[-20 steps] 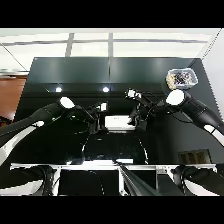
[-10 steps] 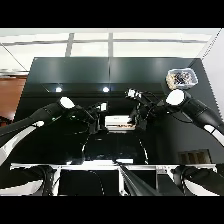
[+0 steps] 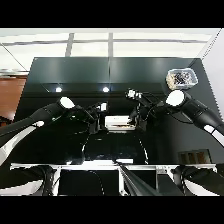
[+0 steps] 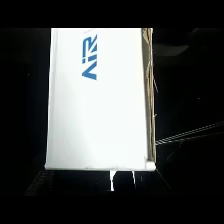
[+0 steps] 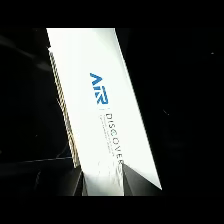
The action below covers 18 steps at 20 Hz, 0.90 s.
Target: Fold the box and place the chain.
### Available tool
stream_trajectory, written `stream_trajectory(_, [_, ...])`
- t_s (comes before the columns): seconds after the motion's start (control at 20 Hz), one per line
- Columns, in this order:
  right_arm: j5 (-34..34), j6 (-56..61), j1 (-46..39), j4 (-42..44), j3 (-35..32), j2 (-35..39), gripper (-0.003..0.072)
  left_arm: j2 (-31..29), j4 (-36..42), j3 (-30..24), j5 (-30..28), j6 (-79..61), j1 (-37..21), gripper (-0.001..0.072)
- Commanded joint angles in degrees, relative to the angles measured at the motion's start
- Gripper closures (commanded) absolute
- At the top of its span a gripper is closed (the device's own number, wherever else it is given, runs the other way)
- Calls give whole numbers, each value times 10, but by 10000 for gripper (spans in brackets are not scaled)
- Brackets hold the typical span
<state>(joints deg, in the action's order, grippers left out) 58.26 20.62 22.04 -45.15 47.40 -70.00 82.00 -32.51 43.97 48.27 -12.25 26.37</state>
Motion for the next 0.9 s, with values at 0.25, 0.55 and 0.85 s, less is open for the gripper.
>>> stream_trajectory(0.25, [7,2,0,1,-9,0,395,0,0,0,0,0,0,223])
stream_trajectory(0.55, [7,2,0,0,-9,0,310,0,0,0,0,0,0,224])
stream_trajectory(0.85, [17,37,-2,6,1,8,310,0,0,0,0,0,0,223])
